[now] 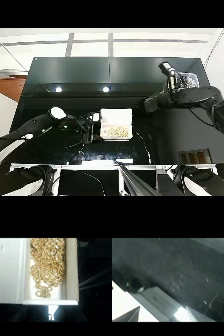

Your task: Fold the box and place the chain.

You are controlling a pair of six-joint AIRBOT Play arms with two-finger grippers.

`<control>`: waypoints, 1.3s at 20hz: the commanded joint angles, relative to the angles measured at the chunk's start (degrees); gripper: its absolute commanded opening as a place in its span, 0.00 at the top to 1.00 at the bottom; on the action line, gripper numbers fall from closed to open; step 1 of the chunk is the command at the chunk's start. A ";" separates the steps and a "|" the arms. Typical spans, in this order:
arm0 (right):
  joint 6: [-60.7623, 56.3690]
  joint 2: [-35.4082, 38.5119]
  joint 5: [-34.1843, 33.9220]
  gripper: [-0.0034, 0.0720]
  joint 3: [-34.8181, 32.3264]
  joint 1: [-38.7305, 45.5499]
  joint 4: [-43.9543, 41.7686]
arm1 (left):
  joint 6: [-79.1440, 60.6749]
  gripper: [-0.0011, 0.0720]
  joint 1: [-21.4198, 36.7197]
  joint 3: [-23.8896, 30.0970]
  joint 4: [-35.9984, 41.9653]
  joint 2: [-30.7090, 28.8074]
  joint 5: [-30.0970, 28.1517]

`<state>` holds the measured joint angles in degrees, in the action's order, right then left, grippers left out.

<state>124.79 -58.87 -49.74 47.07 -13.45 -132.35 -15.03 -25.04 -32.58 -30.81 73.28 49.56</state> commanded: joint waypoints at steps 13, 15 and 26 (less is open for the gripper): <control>8.61 -12.57 -9.88 0.02 5.79 -4.76 -3.04 | 0.02 0.34 -0.04 -0.04 -0.04 0.04 -0.04; 12.35 -12.33 -11.54 0.02 6.84 -4.79 -3.06 | 0.02 0.34 -0.04 -0.04 -0.04 0.04 -0.04; 26.01 -12.37 -22.23 0.02 8.76 -6.80 0.68 | 0.02 0.34 -0.04 -0.04 -0.04 0.04 -0.04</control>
<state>146.65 -71.20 -72.07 56.71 -19.00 -133.14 -14.98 -25.04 -32.60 -30.85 73.28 49.52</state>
